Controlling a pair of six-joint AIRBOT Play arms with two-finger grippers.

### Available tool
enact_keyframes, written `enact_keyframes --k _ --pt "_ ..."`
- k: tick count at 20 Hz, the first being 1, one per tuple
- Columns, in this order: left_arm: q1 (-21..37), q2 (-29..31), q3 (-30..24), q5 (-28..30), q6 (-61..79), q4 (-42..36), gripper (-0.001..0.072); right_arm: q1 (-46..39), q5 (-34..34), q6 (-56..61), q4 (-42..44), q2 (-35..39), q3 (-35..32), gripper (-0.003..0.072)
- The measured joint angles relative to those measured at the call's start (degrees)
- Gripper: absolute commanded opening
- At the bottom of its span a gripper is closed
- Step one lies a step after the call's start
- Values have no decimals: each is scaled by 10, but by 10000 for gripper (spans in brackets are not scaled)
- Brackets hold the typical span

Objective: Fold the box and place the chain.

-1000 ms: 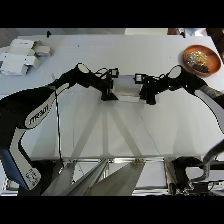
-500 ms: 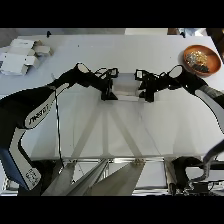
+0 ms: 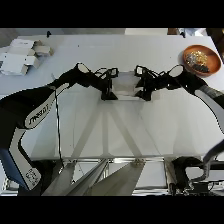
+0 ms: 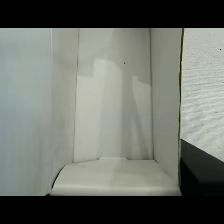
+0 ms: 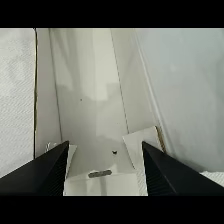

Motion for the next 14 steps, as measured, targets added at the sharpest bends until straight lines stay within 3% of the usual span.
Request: enact_keyframes --k 5,6,14 --pt "-1 0 0 -1 2 0 378 0 0 0 4 0 0 65" --pt "-1 0 0 -1 2 0 378 0 -1 0 3 0 0 17" --pt "-1 0 0 -2 1 0 378 0 27 1 3 49 0 17"
